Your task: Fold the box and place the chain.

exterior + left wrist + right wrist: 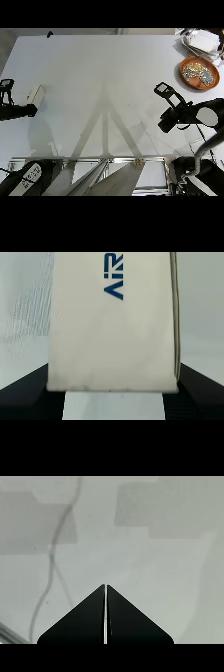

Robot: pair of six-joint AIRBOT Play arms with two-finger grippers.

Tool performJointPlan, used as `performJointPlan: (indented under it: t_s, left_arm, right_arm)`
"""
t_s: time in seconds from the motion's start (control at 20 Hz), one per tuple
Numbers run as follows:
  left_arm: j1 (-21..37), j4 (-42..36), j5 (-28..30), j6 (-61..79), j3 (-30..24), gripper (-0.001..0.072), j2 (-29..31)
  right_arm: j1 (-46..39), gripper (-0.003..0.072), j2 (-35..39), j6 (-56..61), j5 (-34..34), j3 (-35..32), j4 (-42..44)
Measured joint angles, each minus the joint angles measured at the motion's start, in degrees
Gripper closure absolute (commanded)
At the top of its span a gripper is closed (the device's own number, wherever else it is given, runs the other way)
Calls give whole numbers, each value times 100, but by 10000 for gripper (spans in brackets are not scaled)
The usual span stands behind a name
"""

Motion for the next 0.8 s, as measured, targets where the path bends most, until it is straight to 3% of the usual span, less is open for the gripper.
performJointPlan:
  t_s: [0.05,0.1,0.15,0.5,0.8]
  left_arm:
    - [7,96,-26,-66,-35,332,-7]
    - [13,144,-52,-120,-61,-5,-9]
    - [15,192,-105,-155,-83,30,-11]
    - [20,144,-188,-275,-125,12,107]
    - [20,-199,-323,-90,-129,12,1182]
  right_arm:
    - [0,675,0,0,-2,0,9]
    - [0,675,0,0,-7,0,13]
    - [0,675,0,0,-7,0,33]
    - [0,675,0,0,-9,0,111]
    - [0,675,0,0,-111,0,212]
